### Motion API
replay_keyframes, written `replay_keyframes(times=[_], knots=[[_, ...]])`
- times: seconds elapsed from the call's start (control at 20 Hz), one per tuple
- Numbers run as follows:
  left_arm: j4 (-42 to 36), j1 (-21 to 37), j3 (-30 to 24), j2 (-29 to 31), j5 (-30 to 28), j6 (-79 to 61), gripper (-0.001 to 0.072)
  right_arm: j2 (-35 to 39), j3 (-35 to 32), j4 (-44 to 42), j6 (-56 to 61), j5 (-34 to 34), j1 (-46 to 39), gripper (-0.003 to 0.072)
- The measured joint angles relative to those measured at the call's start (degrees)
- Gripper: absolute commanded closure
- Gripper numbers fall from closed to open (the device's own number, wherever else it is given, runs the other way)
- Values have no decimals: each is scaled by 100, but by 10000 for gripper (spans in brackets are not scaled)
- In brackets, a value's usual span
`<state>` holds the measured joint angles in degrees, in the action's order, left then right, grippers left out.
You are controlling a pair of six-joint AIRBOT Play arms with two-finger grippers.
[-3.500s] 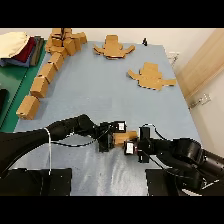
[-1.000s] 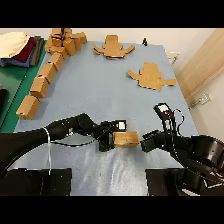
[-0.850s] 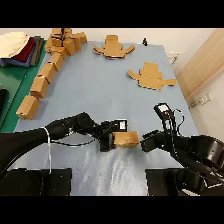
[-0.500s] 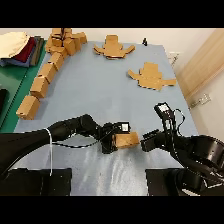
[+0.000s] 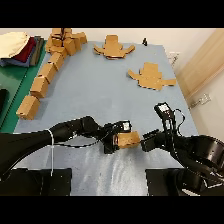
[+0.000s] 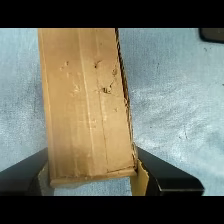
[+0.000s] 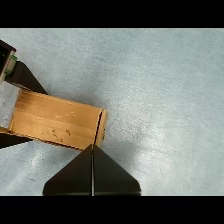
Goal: Fold the box.
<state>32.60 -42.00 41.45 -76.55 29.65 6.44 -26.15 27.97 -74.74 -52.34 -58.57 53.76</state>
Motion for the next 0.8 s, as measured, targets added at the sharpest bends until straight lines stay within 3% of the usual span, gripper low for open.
replay_keyframes(times=[0.4, 0.55, 0.8], knots=[[203, 369, -2, 404, -170, 348, 263, 0, 0, 2, 2, 0, 0, 680], [278, 970, -2, 616, -315, 704, 263, -2, 0, 2, 2, -2, 0, 680], [778, 2546, -2, 750, -382, 1434, 263, 0, 0, 4, 0, -2, 0, 680]])
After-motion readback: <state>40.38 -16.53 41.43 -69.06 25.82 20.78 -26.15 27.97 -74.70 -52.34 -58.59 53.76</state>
